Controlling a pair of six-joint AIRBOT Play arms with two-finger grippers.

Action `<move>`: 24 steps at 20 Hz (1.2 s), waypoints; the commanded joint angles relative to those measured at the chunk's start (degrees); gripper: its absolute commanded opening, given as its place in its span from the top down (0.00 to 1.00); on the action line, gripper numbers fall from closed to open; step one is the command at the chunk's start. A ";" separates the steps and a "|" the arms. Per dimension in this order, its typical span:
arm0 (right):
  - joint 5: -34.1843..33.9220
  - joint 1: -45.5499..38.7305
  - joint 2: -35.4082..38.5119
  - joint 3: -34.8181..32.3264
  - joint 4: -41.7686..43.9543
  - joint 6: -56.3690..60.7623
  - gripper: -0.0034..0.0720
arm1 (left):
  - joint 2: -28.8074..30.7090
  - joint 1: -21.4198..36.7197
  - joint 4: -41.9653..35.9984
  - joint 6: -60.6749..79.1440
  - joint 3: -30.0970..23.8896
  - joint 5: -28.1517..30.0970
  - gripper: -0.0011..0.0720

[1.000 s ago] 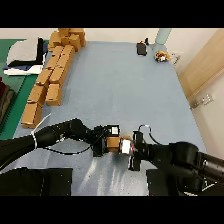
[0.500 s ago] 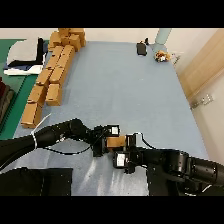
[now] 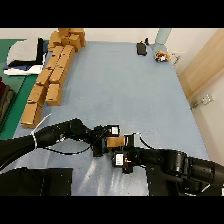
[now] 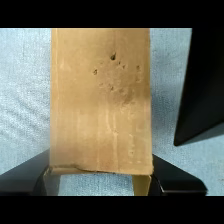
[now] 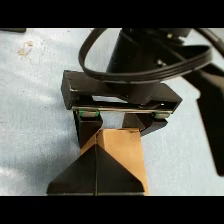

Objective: Fold the box.

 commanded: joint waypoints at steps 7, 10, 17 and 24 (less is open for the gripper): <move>0.55 -2.01 -0.07 -0.02 -0.46 0.24 0.95 | 0.00 -0.02 0.00 0.02 -0.02 0.00 0.27; 0.52 -1.99 -0.17 -0.04 -0.44 0.24 0.95 | 0.00 -0.02 0.00 0.02 -0.02 0.00 0.27; 0.48 -2.01 -1.27 -0.04 -0.42 0.28 0.95 | 0.00 -0.02 0.00 0.02 -0.02 0.00 0.27; 0.55 -2.01 -2.67 -0.04 -0.42 1.55 0.95 | 0.00 -0.02 0.00 0.02 -0.02 -0.02 0.27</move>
